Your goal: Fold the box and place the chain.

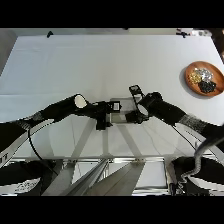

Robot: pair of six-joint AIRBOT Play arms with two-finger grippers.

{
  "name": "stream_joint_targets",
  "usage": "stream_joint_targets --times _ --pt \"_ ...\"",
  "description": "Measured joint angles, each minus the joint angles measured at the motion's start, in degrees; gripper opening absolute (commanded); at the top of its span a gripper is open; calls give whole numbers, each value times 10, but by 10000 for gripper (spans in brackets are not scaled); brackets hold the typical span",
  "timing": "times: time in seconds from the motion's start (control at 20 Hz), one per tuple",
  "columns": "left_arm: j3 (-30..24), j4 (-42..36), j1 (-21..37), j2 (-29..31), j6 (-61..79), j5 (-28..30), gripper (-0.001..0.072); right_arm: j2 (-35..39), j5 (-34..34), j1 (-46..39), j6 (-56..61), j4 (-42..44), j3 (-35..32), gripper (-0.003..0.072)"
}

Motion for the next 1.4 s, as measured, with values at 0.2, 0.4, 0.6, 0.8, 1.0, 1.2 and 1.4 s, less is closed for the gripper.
stream_joint_targets --times 0.2,0.4,0.6,0.8,1.0,1.2,1.4 --pt "0 -3 0 0 -2 0 436 26 11 0 3 -6 0 322" --pt "0 -2 0 0 -3 0 435 67 27 0 3 -37 0 323" --pt "0 -2 0 0 -3 0 435 113 54 0 -7 -72 0 323" --pt "0 -2 0 0 -3 0 435 171 83 0 -65 -89 0 322" --pt "0 -2 0 0 -3 0 435 249 48 0 -154 -76 0 319" --pt "0 -1 0 0 -3 0 435 317 31 0 -258 -60 0 16" --pt "0 -1 0 0 -3 0 435 359 29 0 -337 -60 -3 14"
